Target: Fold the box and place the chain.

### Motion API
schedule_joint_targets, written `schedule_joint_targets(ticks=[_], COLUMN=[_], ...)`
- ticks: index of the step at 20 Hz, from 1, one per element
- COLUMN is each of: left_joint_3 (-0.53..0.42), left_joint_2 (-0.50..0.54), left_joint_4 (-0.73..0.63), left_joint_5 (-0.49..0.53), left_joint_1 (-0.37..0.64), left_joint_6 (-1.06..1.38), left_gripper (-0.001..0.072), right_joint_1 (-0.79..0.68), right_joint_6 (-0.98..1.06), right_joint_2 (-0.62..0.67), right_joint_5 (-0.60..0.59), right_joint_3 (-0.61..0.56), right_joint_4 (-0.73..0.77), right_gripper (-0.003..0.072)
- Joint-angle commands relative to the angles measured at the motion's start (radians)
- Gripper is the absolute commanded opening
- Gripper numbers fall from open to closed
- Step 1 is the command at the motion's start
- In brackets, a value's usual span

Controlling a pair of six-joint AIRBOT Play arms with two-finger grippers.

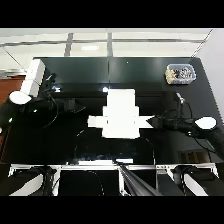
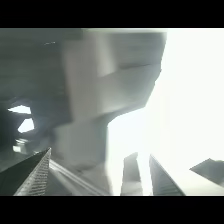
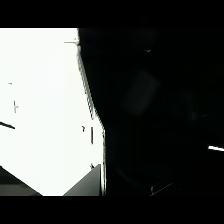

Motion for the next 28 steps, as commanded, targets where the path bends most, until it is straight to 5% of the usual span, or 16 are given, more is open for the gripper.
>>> schedule_joint_targets(ticks=[1,6,14,18,23,26,28], left_joint_3=[0.144,0.364,0.566,0.691,0.704,0.705,0.705], left_joint_2=[-0.193,-0.462,-0.715,-0.786,-0.789,-0.789,-0.789], left_joint_4=[-0.101,-0.084,-0.156,0.015,0.004,-0.005,-0.005], left_joint_5=[-0.145,-0.198,-0.558,-0.676,-0.646,-0.630,-0.627], left_joint_1=[-0.033,-0.150,-0.226,-0.275,-0.285,-0.278,-0.279], left_joint_6=[0.064,-0.014,0.072,0.150,0.298,0.296,0.284], left_gripper=[0.0694,0.0694,0.0673,0.0464,0.0104,0.0107,0.0177], right_joint_1=[0.098,0.106,0.106,0.106,0.106,0.106,0.106], right_joint_6=[0.000,0.000,0.000,0.000,0.000,0.000,0.000], right_joint_2=[0.005,0.005,0.005,0.005,0.005,0.005,0.005], right_joint_5=[-0.080,-0.089,-0.087,-0.088,-0.088,-0.088,-0.087], right_joint_3=[-0.030,-0.030,-0.030,-0.030,-0.030,-0.030,-0.030], right_joint_4=[0.022,0.021,0.021,0.020,0.020,0.020,0.020], right_gripper=[0.0023,0.0023,0.0023,0.0023,0.0023,0.0023,0.0022])
